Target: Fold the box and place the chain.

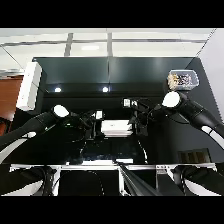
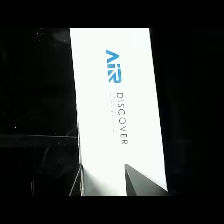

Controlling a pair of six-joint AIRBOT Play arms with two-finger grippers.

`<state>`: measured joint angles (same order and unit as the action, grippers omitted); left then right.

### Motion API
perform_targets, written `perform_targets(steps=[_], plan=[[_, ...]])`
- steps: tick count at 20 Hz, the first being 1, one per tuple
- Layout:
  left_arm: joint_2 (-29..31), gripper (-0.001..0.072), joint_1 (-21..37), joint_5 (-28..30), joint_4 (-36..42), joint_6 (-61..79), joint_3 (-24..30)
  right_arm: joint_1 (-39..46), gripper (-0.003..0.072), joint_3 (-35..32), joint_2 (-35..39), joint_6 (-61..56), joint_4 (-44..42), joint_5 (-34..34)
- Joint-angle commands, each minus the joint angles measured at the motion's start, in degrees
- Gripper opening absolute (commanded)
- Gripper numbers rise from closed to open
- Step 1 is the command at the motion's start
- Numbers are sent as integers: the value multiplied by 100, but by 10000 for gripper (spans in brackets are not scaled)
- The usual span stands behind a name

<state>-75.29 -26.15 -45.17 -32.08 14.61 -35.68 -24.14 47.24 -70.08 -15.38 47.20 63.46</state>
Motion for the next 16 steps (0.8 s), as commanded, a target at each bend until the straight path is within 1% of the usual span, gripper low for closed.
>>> perform_targets(steps=[1, 5, 7, 9, 10, 11, 12, 13, 14, 16], plan=[[-4, 399, -4, 0, 0, -2, -2, -2, 311, -155, -4, -11, -4, -46], [-4, 399, -4, 0, -7, -4, -2, 0, 310, -105, 83, -223, -15, -26], [-4, 399, -4, 0, -7, -4, -2, 120, 311, 92, 334, -1152, -17, 105], [-4, 399, -4, 0, -4, -2, -2, 455, 310, 125, 634, -2592, -26, 219], [-4, 398, -4, -2, -4, -4, -2, 654, 309, 109, 673, -3486, -74, 542], [-4, 399, -4, 0, -4, -2, -2, 778, 307, 13, 669, -3860, -339, 905], [-4, 398, -4, 2, -4, -2, -2, 822, 123, -177, 669, -3847, -778, 1180], [-4, 398, -4, 2, -4, -2, -2, 802, 18, -387, 667, -3832, -1270, 1099], [-4, 398, -4, 0, -4, -2, -2, 780, 17, -575, 660, -3834, -1762, 850], [-4, 399, -4, -4, -4, -4, -2, 654, 17, -846, 595, -3847, -2736, 133]])
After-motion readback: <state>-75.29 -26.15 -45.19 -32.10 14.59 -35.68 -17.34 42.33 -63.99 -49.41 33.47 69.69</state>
